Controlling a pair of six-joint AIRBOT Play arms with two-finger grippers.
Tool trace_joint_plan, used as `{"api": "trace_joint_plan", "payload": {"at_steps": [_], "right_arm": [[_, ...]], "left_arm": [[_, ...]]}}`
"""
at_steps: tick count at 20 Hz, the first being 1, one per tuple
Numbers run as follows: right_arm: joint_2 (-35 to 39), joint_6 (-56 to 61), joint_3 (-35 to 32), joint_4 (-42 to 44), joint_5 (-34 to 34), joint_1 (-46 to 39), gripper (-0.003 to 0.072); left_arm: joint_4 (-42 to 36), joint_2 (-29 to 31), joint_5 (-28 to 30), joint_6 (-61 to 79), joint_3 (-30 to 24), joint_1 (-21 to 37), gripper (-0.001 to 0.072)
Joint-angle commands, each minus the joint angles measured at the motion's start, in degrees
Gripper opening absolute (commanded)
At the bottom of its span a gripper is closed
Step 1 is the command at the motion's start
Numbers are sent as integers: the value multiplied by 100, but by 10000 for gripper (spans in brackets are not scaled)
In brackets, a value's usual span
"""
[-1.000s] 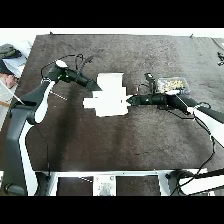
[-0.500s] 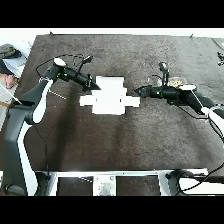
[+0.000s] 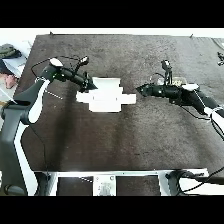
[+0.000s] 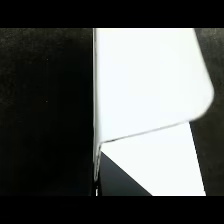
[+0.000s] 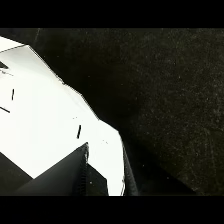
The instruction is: Fold the box and place the chain.
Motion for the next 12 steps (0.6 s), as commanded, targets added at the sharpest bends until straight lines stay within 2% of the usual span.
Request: {"api": "trace_joint_plan", "payload": {"at_steps": [1, 7, 12], "right_arm": [[7, -70, 2, 2, -26, 9, 264], [7, -234, 2, -17, -85, 9, 264], [7, -629, 2, -20, -83, 79, 264]], "left_arm": [[-120, 17, 356, 422, -304, 39, 6], [-284, 125, 868, 920, -798, 39, 6], [-538, 125, 977, 1073, -833, 42, 6]]}}
